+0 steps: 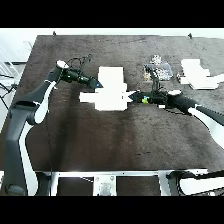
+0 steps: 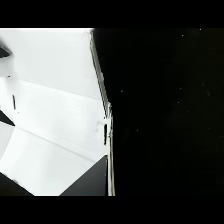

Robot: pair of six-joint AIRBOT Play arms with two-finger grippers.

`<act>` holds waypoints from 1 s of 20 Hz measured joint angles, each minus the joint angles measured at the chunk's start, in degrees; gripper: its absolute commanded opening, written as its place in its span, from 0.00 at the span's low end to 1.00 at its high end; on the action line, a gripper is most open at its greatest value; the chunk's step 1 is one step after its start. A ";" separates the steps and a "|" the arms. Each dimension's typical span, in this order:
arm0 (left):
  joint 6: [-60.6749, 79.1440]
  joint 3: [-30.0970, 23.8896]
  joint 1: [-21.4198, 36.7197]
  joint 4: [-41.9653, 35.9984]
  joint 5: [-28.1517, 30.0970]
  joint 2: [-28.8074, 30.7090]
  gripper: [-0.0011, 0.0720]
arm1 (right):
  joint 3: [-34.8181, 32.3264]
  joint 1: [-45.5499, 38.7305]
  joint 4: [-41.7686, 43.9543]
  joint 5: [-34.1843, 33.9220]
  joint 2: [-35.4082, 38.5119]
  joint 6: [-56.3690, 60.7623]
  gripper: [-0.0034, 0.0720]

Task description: Fold the box and place the chain.

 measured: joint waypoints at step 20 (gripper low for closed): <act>32.65 -9.01 -0.04 -2.54 -3.58 5.49 0.03 | 0.00 -14.12 0.02 6.95 6.38 0.02 0.34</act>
